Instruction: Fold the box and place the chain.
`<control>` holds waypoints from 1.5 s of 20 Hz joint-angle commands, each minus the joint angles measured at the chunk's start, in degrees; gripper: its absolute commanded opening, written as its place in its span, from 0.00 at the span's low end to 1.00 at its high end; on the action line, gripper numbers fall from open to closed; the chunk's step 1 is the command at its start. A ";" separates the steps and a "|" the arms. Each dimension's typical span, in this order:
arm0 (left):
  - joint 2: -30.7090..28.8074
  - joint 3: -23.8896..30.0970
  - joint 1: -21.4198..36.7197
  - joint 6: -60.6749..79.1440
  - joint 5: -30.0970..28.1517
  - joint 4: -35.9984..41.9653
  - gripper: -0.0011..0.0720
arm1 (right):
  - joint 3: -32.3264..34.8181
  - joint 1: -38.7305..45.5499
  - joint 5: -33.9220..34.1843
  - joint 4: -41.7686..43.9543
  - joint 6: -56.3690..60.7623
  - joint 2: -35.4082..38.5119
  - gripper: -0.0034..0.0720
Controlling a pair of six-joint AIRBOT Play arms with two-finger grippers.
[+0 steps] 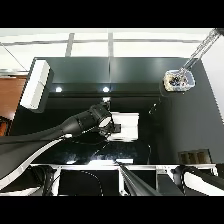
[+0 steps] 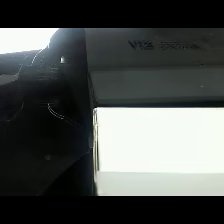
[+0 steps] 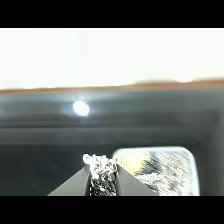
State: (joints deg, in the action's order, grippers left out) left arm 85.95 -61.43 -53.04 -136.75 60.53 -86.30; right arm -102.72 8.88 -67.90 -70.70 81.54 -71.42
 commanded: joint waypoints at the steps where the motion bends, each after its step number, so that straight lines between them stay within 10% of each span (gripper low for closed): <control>1: -0.02 -0.02 0.04 0.02 -0.04 0.00 0.05 | 0.09 -2.60 -3.32 3.91 -3.87 6.29 0.05; 13: -0.02 -0.02 0.02 0.02 0.02 0.02 0.05 | 1.07 -14.05 -17.07 16.26 -6.93 12.57 0.05; 30: -0.02 -0.02 0.02 0.00 -0.02 0.02 0.05 | 2.32 -25.55 -19.17 13.94 -7.43 14.34 0.05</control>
